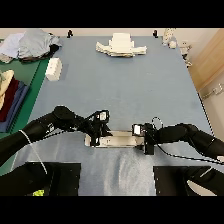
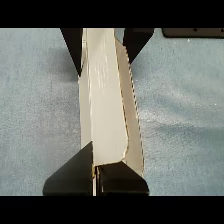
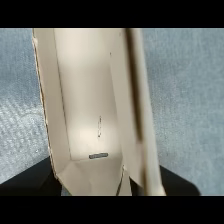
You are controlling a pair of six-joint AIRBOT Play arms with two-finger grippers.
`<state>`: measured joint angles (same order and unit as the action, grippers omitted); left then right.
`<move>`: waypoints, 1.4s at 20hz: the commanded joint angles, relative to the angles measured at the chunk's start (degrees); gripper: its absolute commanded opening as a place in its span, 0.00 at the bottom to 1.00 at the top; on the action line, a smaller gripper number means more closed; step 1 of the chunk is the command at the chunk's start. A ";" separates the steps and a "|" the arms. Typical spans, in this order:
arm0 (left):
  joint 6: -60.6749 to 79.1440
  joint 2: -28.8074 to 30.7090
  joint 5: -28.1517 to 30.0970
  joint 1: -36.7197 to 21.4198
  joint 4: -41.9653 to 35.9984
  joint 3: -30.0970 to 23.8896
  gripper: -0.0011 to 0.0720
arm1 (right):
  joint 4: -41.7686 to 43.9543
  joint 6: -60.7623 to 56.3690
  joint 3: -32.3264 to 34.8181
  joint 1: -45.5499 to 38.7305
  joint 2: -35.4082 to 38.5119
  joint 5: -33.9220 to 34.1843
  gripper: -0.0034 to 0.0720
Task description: Fold the box.
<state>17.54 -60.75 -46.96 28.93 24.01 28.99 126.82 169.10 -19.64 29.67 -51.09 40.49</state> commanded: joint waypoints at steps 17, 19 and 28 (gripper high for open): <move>0.00 -0.02 0.02 0.02 0.00 0.00 0.03 | 0.55 2.89 -0.04 0.70 -1.79 0.07 0.75; -0.02 0.00 0.00 0.02 0.00 0.00 0.03 | 0.52 2.89 -0.04 0.68 -1.81 0.02 0.75; 0.00 -0.02 0.00 0.02 0.00 0.00 0.03 | 0.04 2.89 -0.04 0.68 -1.75 0.09 0.75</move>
